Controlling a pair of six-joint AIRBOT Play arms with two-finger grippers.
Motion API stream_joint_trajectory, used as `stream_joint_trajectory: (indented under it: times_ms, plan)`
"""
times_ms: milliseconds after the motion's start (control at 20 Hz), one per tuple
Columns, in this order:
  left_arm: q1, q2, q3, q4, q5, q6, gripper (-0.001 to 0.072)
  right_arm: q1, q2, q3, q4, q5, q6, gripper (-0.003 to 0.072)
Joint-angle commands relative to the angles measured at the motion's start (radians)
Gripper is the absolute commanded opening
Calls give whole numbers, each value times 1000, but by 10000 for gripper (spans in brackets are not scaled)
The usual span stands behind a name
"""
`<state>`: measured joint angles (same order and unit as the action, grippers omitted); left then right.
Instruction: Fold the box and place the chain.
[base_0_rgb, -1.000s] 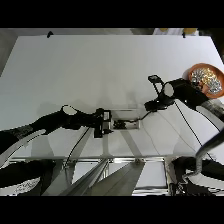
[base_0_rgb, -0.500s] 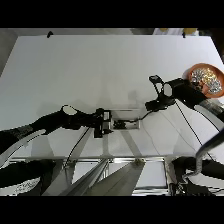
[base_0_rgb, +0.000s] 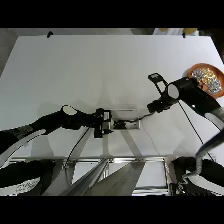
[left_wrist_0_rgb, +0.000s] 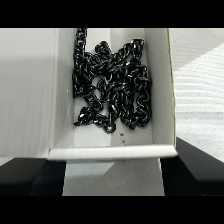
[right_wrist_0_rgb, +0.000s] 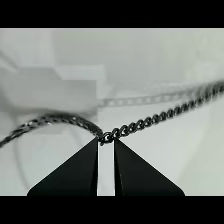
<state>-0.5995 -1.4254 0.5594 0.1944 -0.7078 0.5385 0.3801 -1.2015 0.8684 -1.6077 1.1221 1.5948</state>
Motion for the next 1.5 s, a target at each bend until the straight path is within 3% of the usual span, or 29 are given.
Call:
stream_joint_trajectory:
  times_ms: [0,150,350,650,850,1250,1350,1450]
  plan:
    - [1,0,0,0,0,0,134,80,149,0,-11,75,-5,11]
    - [0,0,0,0,-1,0,133,181,259,0,14,116,37,11]
    - [0,0,0,0,-2,0,133,283,327,0,166,91,77,11]
    - [1,0,0,0,0,0,133,438,332,0,292,-166,134,11]
    - [1,0,0,0,0,0,133,476,307,0,294,-253,159,11]
    - [1,0,0,0,0,0,133,477,142,0,250,-223,159,16]
    - [1,0,0,0,0,0,133,474,119,0,245,-209,154,202]
    - [0,0,0,0,0,0,133,445,131,24,245,-158,129,225]
